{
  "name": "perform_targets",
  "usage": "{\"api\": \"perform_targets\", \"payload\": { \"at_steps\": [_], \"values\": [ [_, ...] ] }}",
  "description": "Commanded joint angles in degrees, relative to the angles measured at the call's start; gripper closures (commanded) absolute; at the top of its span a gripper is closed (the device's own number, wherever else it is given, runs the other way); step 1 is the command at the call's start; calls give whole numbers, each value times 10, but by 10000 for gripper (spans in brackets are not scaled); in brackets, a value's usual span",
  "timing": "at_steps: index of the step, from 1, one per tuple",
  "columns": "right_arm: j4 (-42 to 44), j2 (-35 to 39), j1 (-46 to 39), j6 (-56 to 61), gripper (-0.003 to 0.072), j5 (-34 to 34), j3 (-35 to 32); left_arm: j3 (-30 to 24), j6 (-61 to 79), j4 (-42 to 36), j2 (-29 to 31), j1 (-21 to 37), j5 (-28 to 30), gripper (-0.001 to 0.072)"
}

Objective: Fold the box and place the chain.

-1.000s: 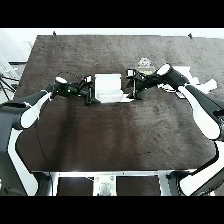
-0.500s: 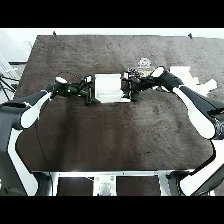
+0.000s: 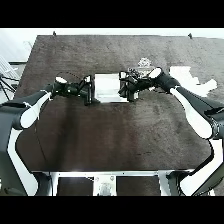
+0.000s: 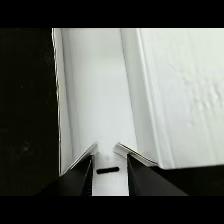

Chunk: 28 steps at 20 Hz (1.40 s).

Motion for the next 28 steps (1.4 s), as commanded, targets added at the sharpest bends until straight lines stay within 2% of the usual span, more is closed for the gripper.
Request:
{"api": "perform_targets", "payload": {
  "at_steps": [1, 4, 6, 8, 10, 11, 12, 15, 16, 18, 19, 20, 21, 24, 28],
  "values": [
    [13, -7, 9, -9, 431, -1, 0, 0, 0, -1, 0, -1, 0, 243],
    [14, -15, 8, -9, 429, -3, 0, 0, 0, -1, 0, -1, 0, 243],
    [13, -15, 8, -9, 363, -3, 0, 0, 0, -1, 0, -1, 0, 243],
    [13, -15, 8, -10, 129, -4, 0, 0, 0, -1, 0, -1, 0, 243],
    [12, -15, 6, -9, 126, -3, 0, 0, 0, -1, 0, -1, 0, 243],
    [12, -15, 4, -9, 55, -3, 0, 0, 0, -1, 0, -1, 0, 242],
    [10, -15, 2, -9, 33, -2, 0, 0, 0, -1, 0, -1, 0, 243],
    [10, -15, -6, -9, 40, 6, 0, 0, 0, -1, 0, -1, 0, 243],
    [10, -15, -9, -9, 81, 8, 0, 0, 0, -1, 0, -1, 0, 243],
    [-1, -12, -16, -2, 499, 31, 0, 0, 0, -1, 0, -1, 0, 242],
    [-24, -9, -22, -2, 592, 58, 0, 0, 0, -1, 0, -1, 0, 243],
    [-49, -5, -28, 3, 648, 85, 0, 0, 0, -1, 0, -1, 0, 243],
    [-64, -1, -36, 30, 671, 99, 0, 0, 0, -1, 0, -1, 0, 242],
    [-65, 38, -62, 91, 673, 109, 0, 0, 0, -1, 0, -1, 0, 242],
    [-54, 96, -101, 178, 674, 77, 0, 0, 0, -1, 0, -1, 0, 243]
  ]
}}
